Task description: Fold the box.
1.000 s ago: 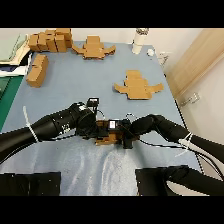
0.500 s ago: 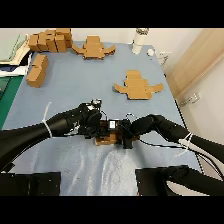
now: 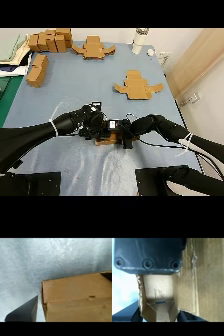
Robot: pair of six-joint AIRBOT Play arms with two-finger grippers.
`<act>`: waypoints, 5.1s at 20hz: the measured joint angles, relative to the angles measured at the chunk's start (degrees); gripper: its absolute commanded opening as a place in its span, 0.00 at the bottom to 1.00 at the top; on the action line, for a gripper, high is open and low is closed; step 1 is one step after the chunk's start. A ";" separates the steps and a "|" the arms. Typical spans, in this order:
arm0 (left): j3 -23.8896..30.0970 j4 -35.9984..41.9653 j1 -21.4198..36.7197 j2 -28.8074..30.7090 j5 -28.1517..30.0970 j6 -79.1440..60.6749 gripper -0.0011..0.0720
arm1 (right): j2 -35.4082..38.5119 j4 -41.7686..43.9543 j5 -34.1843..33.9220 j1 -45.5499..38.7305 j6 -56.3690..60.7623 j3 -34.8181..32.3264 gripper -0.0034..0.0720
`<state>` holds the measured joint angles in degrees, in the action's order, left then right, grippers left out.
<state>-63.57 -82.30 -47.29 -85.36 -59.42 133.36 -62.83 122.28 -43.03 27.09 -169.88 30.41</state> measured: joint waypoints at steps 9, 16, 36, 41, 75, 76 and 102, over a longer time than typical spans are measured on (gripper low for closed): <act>0.00 0.13 -0.57 -1.09 0.44 3.98 0.03 | 0.00 0.04 -0.15 0.00 0.09 0.00 0.67; 0.00 0.24 -0.57 -1.16 1.31 4.22 0.25 | 0.00 -0.07 -0.07 0.00 0.00 0.00 0.67; -6.49 24.70 16.46 -0.98 -15.23 -6.54 0.71 | 0.00 0.00 0.09 0.00 0.00 0.00 0.67; -6.64 28.65 24.00 -0.98 -15.96 -14.53 0.71 | 0.00 0.00 0.04 -0.02 0.04 0.00 0.67; 19.41 64.24 47.15 4.74 -10.80 -127.05 0.03 | 0.00 0.00 0.00 0.00 0.00 0.00 0.67; 21.44 65.94 46.31 5.79 -8.96 -131.71 0.03 | 0.00 0.00 0.00 0.00 -0.02 0.00 0.67; 39.41 75.08 28.70 19.98 19.50 -171.25 0.97 | 0.00 -0.02 0.02 0.00 -0.02 0.00 0.67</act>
<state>-24.16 -7.22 -18.59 -65.39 -39.92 -37.89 -62.83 122.26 -43.00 27.09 -169.90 30.41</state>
